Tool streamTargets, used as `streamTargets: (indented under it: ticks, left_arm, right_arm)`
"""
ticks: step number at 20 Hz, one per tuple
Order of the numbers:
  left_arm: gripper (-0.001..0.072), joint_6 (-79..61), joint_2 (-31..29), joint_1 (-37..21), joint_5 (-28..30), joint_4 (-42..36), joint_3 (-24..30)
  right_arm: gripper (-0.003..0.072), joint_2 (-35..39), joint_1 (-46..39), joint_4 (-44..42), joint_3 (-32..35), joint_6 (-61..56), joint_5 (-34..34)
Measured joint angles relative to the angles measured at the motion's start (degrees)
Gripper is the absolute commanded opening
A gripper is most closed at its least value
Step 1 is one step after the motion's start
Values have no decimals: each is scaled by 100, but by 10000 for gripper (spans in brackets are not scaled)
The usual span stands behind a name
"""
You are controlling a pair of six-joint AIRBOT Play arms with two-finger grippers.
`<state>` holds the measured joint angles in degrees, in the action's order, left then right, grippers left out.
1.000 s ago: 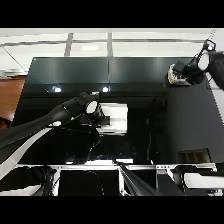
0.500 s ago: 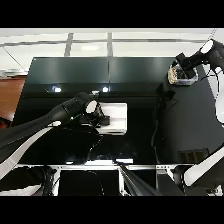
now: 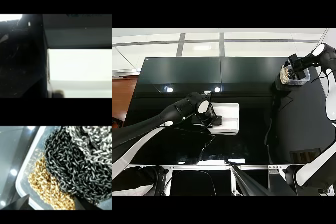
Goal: Fold the box and place the chain.
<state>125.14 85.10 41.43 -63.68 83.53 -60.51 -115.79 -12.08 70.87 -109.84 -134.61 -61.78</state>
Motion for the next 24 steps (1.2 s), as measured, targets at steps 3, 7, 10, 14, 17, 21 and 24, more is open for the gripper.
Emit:
streamTargets:
  ticks: [3, 7, 10, 14, 17, 21, 24]
  left_arm:
    - [23, 0, 0, 0, 0, 0, 0]
    - [24, 0, 0, 0, 0, 0, 0]
    - [23, 0, 0, 0, 0, 0, 0]
    - [23, 0, 0, 0, 0, 0, 0]
    - [24, 0, 0, 0, 0, 0, 0]
    - [24, 0, 0, 0, 0, 0, 0]
    - [23, 0, 2, 0, -2, 0, 0]
  right_arm:
    - [281, -94, 0, -26, -2, 22, 26]
    - [14, -120, -2, -85, -2, 446, -26]
    - [14, 120, -37, -162, -9, 1025, -46]
    - [14, 804, -116, -160, -15, 2074, -153]
    - [13, 1506, -122, -243, -13, 2852, -352]
    - [12, 2634, -46, -459, -15, 3711, -444]
    - [13, 3399, -17, -566, -15, 4039, -597]
